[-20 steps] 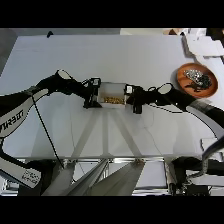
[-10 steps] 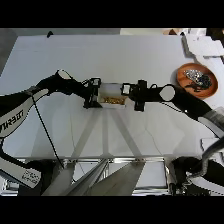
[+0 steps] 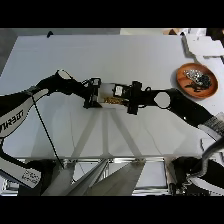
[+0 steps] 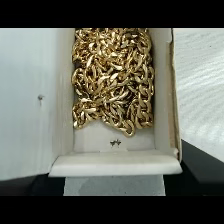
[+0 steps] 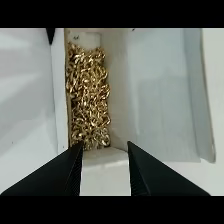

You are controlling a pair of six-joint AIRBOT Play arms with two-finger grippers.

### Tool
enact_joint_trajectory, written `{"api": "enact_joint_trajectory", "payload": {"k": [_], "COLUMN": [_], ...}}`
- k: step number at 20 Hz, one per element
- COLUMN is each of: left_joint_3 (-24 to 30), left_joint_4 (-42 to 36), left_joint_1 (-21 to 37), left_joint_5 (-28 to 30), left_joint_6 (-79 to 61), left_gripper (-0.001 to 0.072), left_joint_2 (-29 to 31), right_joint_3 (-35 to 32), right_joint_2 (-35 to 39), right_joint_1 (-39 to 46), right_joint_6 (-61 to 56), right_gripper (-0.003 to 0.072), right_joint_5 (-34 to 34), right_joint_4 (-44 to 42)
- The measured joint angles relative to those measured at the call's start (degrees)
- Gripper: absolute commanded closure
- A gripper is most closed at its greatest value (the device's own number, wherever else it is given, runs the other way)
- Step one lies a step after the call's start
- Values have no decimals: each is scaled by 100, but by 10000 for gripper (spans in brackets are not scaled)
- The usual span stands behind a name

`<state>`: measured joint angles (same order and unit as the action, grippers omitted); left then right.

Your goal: Fold the box and place the chain.

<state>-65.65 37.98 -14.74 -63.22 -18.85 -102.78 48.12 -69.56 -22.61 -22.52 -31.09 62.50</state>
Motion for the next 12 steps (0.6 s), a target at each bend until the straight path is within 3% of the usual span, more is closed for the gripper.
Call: {"api": "enact_joint_trajectory", "payload": {"k": [7,12], "left_joint_3": [0,0], "left_joint_4": [0,0], "left_joint_1": [0,0], "left_joint_5": [0,0], "left_joint_6": [0,0], "left_gripper": [434,434], "left_joint_2": [0,0], "right_joint_3": [1335,2686], "right_joint_2": [-118,-1040], "right_joint_1": [87,568], "right_joint_6": [-1617,-3547], "right_gripper": [397,397], "right_joint_5": [-780,-1117], "right_joint_4": [48,59]}}
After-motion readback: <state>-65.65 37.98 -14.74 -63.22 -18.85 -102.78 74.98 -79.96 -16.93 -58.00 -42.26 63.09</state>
